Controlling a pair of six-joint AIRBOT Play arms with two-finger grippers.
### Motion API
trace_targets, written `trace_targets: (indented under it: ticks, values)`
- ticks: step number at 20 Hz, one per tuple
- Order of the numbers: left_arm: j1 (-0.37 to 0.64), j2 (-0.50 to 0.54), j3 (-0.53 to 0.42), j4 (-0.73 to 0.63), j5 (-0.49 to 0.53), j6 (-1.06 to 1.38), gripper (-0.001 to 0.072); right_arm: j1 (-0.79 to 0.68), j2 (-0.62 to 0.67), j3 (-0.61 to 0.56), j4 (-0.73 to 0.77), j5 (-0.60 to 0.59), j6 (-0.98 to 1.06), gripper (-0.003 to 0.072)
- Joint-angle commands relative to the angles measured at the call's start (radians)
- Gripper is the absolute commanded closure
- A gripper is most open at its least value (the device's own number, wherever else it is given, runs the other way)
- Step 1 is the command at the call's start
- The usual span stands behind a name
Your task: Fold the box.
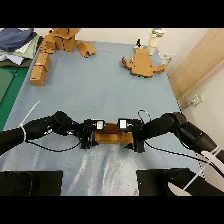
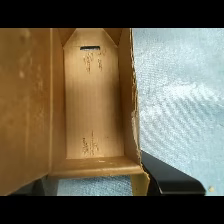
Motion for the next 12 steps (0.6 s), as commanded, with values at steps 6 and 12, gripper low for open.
trace_targets:
  ticks: [6,12]
  values:
    - [0.001,0.0,0.001,0.001,-0.002,0.002,0.0374,0.001,0.072,0.0,0.077,-0.005,1.019,-0.0014]
    - [0.001,0.0,0.001,0.001,-0.002,0.002,0.0374,0.002,0.048,-0.002,0.218,0.014,1.159,0.0362]
